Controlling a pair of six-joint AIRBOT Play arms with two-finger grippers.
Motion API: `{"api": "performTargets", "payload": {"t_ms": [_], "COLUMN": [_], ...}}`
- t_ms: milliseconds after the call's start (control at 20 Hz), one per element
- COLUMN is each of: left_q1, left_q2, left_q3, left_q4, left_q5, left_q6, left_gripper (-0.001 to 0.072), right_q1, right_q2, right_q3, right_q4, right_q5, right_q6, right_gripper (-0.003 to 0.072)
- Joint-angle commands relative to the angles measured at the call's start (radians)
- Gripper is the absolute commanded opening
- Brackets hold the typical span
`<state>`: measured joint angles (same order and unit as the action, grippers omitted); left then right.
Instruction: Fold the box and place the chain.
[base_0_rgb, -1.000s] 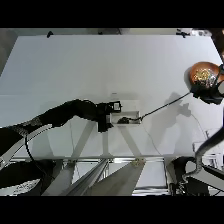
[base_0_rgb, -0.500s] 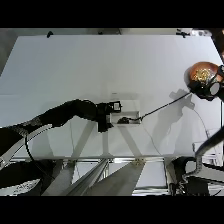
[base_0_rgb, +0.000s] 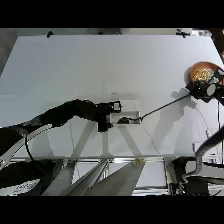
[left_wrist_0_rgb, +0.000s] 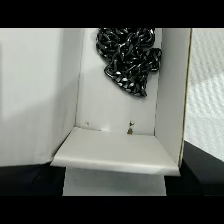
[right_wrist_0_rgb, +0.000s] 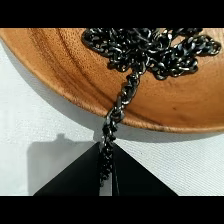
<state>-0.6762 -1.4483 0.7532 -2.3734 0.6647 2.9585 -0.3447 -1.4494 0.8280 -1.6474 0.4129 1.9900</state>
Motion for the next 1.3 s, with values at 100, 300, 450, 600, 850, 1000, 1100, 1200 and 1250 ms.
{"api": "performTargets", "payload": {"t_ms": [100, 300, 450, 600, 850, 1000, 1100, 1200, 1250], "left_q1": [-0.001, -0.001, -0.001, -0.001, -0.001, -0.001, -0.001, -0.001, -0.001], "left_q2": [0.0, 0.0, 0.0, 0.0, 0.0, 0.0, 0.0, 0.0, 0.0], "left_q3": [0.0, 0.0, 0.0, 0.0, 0.0, 0.0, 0.0, 0.0, 0.0], "left_q4": [0.0, 0.0, 0.0, 0.0, 0.0, 0.0, 0.0, 0.0, 0.0], "left_q5": [0.0, 0.0, 0.0, 0.0, 0.0, 0.0, 0.0, 0.0, 0.0], "left_q6": [0.0, 0.0, 0.0, 0.0, 0.0, 0.0, 0.0, 0.0, 0.0], "left_gripper": [0.0274, 0.0274, 0.0274, 0.0274, 0.0274, 0.0274, 0.0274, 0.0274, 0.0274], "right_q1": [0.001, 0.056, 0.172, 0.346, 0.589, 0.721, 0.803, 0.9, 0.948], "right_q2": [0.145, 0.372, 0.591, 0.822, 1.078, 1.145, 1.152, 1.141, 1.131], "right_q3": [0.0, 0.0, 0.0, 0.0, 0.0, 0.0, 0.001, 0.001, 0.002], "right_q4": [0.006, 0.006, 0.012, 0.014, 0.035, 0.068, 0.109, 0.156, 0.159], "right_q5": [0.066, 0.188, 0.257, 0.258, 0.253, 0.234, 0.193, 0.144, 0.137], "right_q6": [-0.037, -0.229, -0.299, -0.298, -0.298, -0.298, -0.302, -0.36, -0.377], "right_gripper": [0.0015, 0.0015, 0.0014, 0.0014, 0.0014, 0.0014, 0.0014, 0.0013, 0.0013]}}
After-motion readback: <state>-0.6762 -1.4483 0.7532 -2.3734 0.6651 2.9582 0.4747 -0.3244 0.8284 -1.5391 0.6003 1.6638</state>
